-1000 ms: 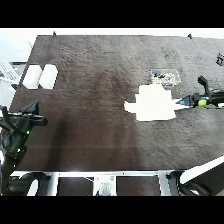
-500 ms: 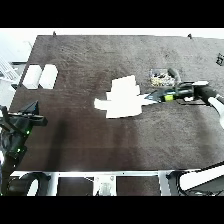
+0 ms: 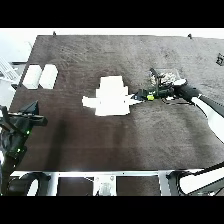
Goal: Fold the box and place the chain.
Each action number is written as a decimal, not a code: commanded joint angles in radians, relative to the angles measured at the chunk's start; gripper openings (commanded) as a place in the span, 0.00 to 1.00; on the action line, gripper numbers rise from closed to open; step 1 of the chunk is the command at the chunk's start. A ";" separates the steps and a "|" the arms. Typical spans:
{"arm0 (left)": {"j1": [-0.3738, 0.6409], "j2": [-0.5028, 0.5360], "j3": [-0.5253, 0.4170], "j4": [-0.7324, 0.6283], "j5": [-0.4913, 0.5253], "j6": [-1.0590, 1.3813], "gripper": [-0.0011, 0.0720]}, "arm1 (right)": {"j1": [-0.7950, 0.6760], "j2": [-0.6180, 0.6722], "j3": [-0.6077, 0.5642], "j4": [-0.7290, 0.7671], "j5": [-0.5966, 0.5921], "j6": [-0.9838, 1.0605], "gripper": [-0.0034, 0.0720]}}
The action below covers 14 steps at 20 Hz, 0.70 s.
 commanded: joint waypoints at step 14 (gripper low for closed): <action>0.000 0.000 0.000 0.001 -0.042 0.016 0.65 | 0.022 -0.033 -0.015 -0.023 -0.058 -0.002 0.05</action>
